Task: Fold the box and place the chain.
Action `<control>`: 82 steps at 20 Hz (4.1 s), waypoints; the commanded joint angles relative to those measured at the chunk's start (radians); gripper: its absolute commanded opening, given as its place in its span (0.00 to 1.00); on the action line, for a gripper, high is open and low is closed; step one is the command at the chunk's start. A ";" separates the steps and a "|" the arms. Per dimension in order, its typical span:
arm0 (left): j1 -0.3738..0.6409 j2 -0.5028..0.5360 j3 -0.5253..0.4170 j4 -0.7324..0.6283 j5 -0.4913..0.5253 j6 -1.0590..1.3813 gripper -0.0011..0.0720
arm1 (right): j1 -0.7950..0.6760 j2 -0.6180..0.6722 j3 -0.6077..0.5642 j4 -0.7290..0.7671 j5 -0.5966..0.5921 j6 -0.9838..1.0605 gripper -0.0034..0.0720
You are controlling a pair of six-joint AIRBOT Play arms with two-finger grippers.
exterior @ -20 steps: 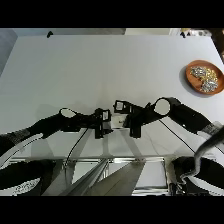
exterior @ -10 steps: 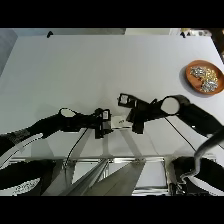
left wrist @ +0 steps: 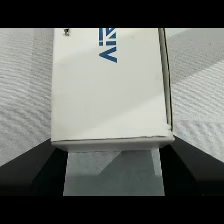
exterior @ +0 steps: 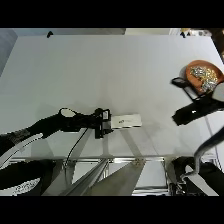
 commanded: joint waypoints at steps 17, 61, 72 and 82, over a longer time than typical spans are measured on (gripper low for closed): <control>0.000 0.000 0.001 0.000 0.000 0.000 0.20 | -0.198 -0.087 -0.056 -0.069 -0.164 0.171 0.07; 0.969 0.502 -0.012 1.324 -0.221 -1.775 0.02 | -0.198 -0.087 -0.056 -0.069 -0.164 0.171 0.07; 0.994 0.389 -0.012 1.324 -0.331 -1.820 0.77 | -0.198 -0.087 -0.056 -0.069 -0.164 0.171 0.07; 0.993 0.568 -0.011 1.360 -0.381 -1.814 0.97 | -0.198 -0.087 -0.056 -0.069 -0.164 0.171 0.07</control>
